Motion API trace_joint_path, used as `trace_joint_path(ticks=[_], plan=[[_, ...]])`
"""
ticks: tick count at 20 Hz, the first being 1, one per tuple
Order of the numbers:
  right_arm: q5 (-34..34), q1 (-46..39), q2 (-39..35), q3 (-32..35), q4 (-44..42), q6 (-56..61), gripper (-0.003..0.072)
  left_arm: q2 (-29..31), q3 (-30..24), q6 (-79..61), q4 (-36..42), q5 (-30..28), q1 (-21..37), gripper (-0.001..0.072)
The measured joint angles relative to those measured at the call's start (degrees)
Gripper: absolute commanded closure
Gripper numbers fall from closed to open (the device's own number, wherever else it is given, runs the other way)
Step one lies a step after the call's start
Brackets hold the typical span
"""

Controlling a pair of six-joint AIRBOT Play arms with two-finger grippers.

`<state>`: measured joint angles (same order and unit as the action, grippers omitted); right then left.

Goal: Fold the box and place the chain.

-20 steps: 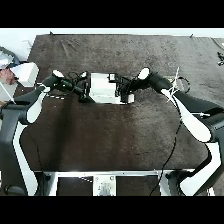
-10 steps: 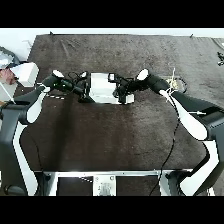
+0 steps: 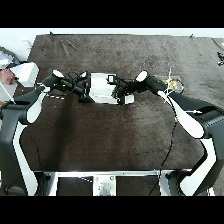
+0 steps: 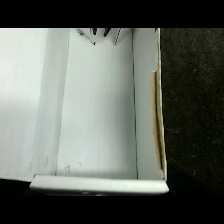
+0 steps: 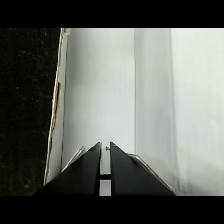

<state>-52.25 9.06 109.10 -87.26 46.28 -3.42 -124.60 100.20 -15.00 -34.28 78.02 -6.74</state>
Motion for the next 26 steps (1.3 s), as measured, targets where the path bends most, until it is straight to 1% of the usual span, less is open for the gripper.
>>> trace_joint_path(ticks=[1, 2, 3, 6, 8, 11, 12, 13, 14, 15, 18, 20, 23, 26], plan=[[0.07, 0.0, 0.04, 0.0, -0.15, -0.42, 0.0557, 0.0, 0.0, 0.02, 0.0, 0.0, 0.0, 0.0339], [0.11, -0.02, 0.07, 0.0, -0.28, -0.72, 0.0401, 0.0, 0.0, 0.0, 0.02, 0.0, 0.02, 0.034], [0.13, 0.0, 0.09, 0.0, -0.48, -1.03, 0.0262, 0.0, 0.0, 0.0, 0.02, 0.02, 0.02, 0.0339], [0.28, 0.0, 0.11, 0.0, -0.66, -1.57, 0.0259, 0.0, 0.0, 0.0, 0.0, 0.0, 0.0, 0.034], [0.37, -0.04, 0.11, 0.0, -0.66, -1.75, 0.0233, 0.0, 0.0, 0.02, 0.02, 0.0, 0.0, 0.0339], [0.59, -0.07, 0.13, 0.0, -0.59, -1.97, 0.0233, 0.0, 0.0, 0.04, 0.0, 0.0, 0.0, 0.0339], [0.63, -0.07, 0.11, 0.0, -0.57, -1.99, 0.026, 0.0, 0.0, 0.04, 0.02, 0.0, 0.02, 0.0339], [0.68, -0.07, 0.11, 0.0, -0.5, -2.01, 0.0388, 0.0, 0.0, 0.04, 0.02, 0.0, 0.02, 0.0339], [0.87, -0.09, 0.11, 0.0, -0.35, -2.1, 0.0601, 0.0, 0.0, 0.04, 0.02, 0.0, 0.02, 0.034], [0.96, -0.17, 0.09, 0.0, 0.04, -2.05, 0.0706, 0.0, 0.0, 0.11, 0.02, 0.0, 0.02, 0.0339], [0.63, -0.13, -1.09, 0.0, 3.61, 1.03, 0.0706, 0.0, 0.0, 0.15, 0.02, 0.02, 0.02, 0.034], [0.31, -0.52, -2.6, 0.0, 8.92, 6.19, 0.0706, 0.0, 0.0, 0.13, 0.02, 0.02, 0.02, 0.0339], [-1.29, -1.51, -5.86, 0.0, 17.4, 17.09, 0.0706, 0.0, 0.0, 0.09, 0.02, 0.0, 0.0, 0.034], [-3.32, -3.72, -9.44, 0.0, 22.21, 31.47, 0.0706, 0.0, 0.0, 0.07, 0.02, 0.0, 0.02, 0.0339]])
